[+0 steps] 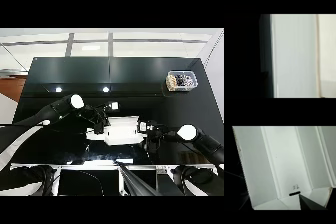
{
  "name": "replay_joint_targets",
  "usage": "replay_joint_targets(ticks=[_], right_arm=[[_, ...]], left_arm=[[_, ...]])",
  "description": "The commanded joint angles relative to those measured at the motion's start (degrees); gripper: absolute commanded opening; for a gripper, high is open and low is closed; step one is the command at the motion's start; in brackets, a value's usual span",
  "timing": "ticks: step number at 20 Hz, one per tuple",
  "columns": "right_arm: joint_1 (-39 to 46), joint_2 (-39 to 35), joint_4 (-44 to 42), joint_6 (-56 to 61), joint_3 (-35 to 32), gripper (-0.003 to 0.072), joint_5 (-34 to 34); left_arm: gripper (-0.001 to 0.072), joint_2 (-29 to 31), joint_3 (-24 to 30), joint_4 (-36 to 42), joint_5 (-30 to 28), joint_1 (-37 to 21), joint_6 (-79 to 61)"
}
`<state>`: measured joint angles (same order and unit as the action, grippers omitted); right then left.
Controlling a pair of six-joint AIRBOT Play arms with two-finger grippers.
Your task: Fold the box and place the chain.
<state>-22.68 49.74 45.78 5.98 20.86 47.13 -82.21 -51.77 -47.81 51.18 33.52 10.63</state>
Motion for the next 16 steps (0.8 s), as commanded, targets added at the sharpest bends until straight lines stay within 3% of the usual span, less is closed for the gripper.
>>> replay_joint_targets(ticks=[1,13,16], right_arm=[[1.2,-0.8,1.2,2.4,2.2,0.0711,0.2],[1.5,-0.3,1.0,-2.3,3.9,0.0711,-7.5],[1.5,1.9,-5.1,-7.4,3.9,0.0711,-6.2]], left_arm=[[0.0025,0.6,-0.1,-1.3,0.6,0.0,0.0],[0.0025,1.7,-0.1,-3.2,1.8,0.0,-1.5],[0.0026,1.7,-0.1,-3.2,1.8,0.0,-1.5]])
